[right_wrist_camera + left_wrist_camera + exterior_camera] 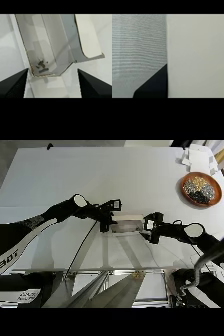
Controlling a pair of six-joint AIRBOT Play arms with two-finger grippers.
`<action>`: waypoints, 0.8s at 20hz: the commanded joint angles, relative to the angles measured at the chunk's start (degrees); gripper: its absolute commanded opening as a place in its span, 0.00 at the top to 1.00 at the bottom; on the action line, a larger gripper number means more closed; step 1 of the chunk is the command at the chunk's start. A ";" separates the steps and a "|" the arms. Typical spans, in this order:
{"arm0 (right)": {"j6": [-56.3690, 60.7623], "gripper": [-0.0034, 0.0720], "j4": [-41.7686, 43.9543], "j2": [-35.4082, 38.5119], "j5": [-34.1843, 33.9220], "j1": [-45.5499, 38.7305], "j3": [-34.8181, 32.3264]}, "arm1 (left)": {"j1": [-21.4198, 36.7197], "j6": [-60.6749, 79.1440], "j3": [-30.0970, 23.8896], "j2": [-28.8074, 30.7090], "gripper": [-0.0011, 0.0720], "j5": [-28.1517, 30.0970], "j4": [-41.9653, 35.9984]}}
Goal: Fold the box and place the chain.
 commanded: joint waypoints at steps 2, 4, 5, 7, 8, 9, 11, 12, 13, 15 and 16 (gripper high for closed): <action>-0.02 0.05 0.28 -0.04 2.54 -1.75 0.02 | 0.00 0.00 0.02 0.00 0.97 0.00 0.02; -0.39 0.04 0.35 -0.04 2.93 -1.79 0.02 | 0.00 0.00 0.04 0.00 0.97 0.00 0.02; -1.31 0.04 0.44 -0.04 3.13 -1.79 0.02 | 0.00 0.00 0.02 0.00 0.97 0.00 0.02; -1.70 0.04 1.40 -0.07 3.19 -1.79 0.02 | 0.00 0.00 0.02 0.00 0.97 0.00 0.00; -1.97 0.04 1.79 -0.07 3.19 -1.79 0.02 | 0.00 0.00 0.02 0.00 0.97 0.00 0.02; -2.56 0.04 1.86 -0.07 3.19 -1.79 0.02 | 0.00 0.00 0.02 0.00 0.97 0.00 0.00; -2.58 0.04 1.84 -0.59 3.21 -1.79 0.15 | 0.00 0.00 0.02 0.00 0.97 0.00 0.00; -2.51 0.04 1.86 -1.64 3.45 -1.79 0.48 | 0.00 0.00 0.02 0.00 0.97 0.00 0.00; -2.49 0.04 1.84 -3.21 4.11 -1.79 1.27 | 0.00 0.00 0.04 0.00 0.97 0.00 0.00; -2.29 0.04 1.84 -6.08 5.86 -1.79 3.52 | 0.00 0.00 0.04 0.00 0.97 0.00 0.00; -2.27 0.04 1.81 -6.93 5.99 -1.79 4.50 | 0.00 0.00 0.04 0.00 0.97 0.00 0.02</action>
